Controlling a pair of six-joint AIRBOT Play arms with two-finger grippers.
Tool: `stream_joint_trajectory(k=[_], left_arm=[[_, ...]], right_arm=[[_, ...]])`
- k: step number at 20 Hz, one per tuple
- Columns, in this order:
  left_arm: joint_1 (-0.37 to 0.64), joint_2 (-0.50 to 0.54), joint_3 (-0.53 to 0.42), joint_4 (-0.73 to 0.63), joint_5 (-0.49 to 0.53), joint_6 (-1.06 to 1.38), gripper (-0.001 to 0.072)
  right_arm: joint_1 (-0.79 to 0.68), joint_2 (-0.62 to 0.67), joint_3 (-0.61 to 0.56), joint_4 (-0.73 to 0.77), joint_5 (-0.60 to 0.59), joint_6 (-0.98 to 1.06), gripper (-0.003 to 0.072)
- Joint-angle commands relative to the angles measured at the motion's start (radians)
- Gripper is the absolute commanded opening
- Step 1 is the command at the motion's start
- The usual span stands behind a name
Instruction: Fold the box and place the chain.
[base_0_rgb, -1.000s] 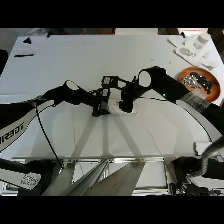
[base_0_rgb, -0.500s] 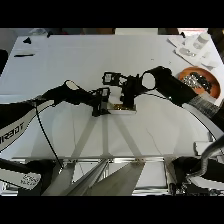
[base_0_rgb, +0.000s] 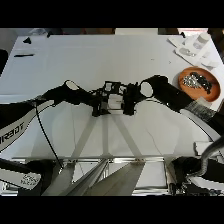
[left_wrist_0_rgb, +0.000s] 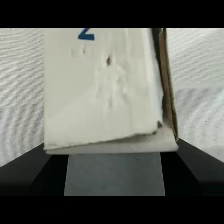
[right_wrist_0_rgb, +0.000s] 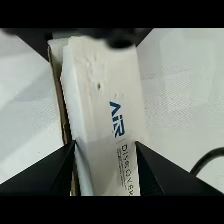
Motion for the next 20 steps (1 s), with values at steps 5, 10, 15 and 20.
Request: stream_joint_trajectory(k=[5, 10, 15, 20], left_arm=[[0.000, 0.001, 0.000, 0.000, 0.002, 0.000, 0.0206], [0.000, 0.001, 0.000, 0.000, 0.002, 0.000, 0.0206], [0.000, 0.001, 0.000, 0.000, 0.002, -0.001, 0.0206], [0.000, 0.001, 0.000, 0.000, 0.002, 0.000, 0.0206]], right_arm=[[0.019, 0.001, -0.011, 0.006, 0.008, 0.058, 0.0418], [0.019, 0.003, -0.011, 0.000, 0.007, 0.103, 0.0441], [0.019, 0.058, -0.011, -0.003, 0.006, 0.103, 0.0440], [0.018, 0.118, -0.011, -0.002, 0.008, 0.160, 0.0385]])
